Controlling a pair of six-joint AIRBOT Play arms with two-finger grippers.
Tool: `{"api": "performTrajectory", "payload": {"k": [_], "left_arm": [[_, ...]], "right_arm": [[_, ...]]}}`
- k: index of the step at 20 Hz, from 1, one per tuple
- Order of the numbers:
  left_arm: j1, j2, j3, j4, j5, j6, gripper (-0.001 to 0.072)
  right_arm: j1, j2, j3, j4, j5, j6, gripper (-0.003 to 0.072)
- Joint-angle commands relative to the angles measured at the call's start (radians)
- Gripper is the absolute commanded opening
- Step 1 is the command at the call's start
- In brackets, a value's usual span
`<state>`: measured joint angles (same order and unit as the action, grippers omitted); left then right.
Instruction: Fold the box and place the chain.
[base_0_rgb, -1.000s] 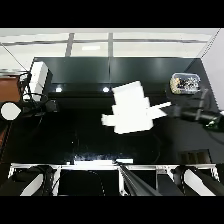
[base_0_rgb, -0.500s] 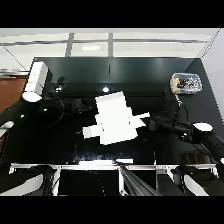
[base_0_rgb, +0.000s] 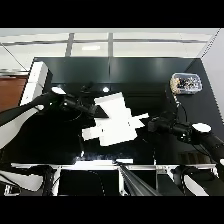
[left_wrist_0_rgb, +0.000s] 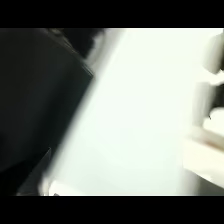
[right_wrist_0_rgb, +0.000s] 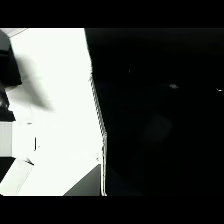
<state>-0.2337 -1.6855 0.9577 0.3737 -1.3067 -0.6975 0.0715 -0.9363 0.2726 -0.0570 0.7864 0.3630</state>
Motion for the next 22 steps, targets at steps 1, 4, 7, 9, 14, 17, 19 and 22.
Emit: {"api": "performTrajectory", "payload": {"k": [1, 4, 7, 9, 14, 17, 19, 22], "left_arm": [[-0.015, -0.090, 0.084, 0.029, -0.151, 0.078, 0.0481], [-0.007, -0.090, 0.105, 0.145, -0.171, 0.077, 0.0384], [-0.008, -0.090, 0.106, 0.190, -0.170, 0.092, 0.0194], [-0.008, -0.090, 0.106, 0.192, -0.169, 0.117, 0.0030], [-0.018, -0.025, 0.105, 0.207, -0.148, 0.105, 0.0027], [-0.079, 0.105, 0.064, 0.226, -0.008, 0.131, 0.0027], [-0.148, 0.212, -0.002, 0.233, 0.169, 0.206, 0.0028], [-0.214, 0.273, -0.051, 0.352, 0.270, 0.274, 0.0030]], "right_arm": [[0.001, 0.001, 0.000, 0.000, -0.001, 0.000, 0.0013], [0.001, 0.001, 0.000, -0.001, -0.001, -0.001, 0.0013], [0.001, 0.000, 0.000, -0.006, -0.001, -0.001, 0.0013], [0.001, 0.001, 0.000, -0.007, -0.002, -0.001, 0.0013], [-0.031, 0.001, 0.115, -0.216, 0.105, 0.019, 0.0648], [-0.048, 0.001, 0.281, -0.473, 0.286, 0.018, 0.0648], [-0.048, 0.001, 0.358, -0.601, 0.353, 0.017, 0.0648], [-0.042, 0.001, 0.389, -0.698, 0.333, -0.049, 0.0647]]}}
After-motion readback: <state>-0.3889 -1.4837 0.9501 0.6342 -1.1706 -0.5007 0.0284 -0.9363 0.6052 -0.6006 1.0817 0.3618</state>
